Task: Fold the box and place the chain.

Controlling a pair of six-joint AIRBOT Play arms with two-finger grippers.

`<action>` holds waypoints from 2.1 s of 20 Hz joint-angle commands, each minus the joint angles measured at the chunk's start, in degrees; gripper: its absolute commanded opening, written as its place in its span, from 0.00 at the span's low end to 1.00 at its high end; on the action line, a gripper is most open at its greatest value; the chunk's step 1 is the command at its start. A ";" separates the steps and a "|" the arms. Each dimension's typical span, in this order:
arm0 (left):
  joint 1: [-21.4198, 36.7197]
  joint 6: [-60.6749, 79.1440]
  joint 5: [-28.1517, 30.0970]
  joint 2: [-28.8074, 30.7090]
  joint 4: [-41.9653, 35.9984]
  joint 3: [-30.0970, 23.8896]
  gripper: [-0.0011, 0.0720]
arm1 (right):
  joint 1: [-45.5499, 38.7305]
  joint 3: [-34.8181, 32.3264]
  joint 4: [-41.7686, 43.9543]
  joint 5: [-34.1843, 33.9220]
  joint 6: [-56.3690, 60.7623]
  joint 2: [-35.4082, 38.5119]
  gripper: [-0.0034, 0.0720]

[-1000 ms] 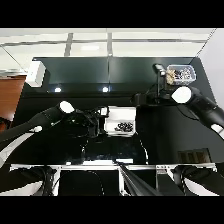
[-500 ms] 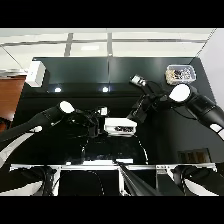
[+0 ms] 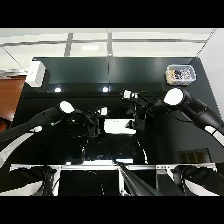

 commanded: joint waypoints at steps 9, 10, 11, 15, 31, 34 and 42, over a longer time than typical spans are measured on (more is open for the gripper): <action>0.02 -0.11 0.00 -0.04 0.04 0.07 0.47 | 0.13 -4.42 1.84 -1.53 -2.54 -0.09 1.00; 0.02 -0.11 0.00 -0.04 0.04 0.07 0.47 | 0.13 -4.42 1.84 -1.88 -2.56 -0.09 1.00; 0.02 -0.11 0.00 -0.04 0.02 0.07 0.47 | 0.13 -4.39 1.84 -2.14 -2.56 -0.09 0.77; 0.02 -0.11 0.00 -0.04 0.04 0.07 0.47 | 0.13 -4.37 2.23 -1.90 -2.40 -0.02 0.46; 0.02 -0.11 0.00 -0.04 0.04 0.07 0.47 | 0.13 -4.42 0.68 -1.70 0.13 -0.04 0.49; 0.02 -0.11 0.00 -0.04 0.02 0.07 0.47 | 0.13 -4.42 0.63 -1.27 0.13 -0.04 0.49; 0.02 -0.11 0.00 -0.04 0.02 0.07 0.47 | 0.15 -5.35 0.66 -0.37 0.39 -0.09 0.49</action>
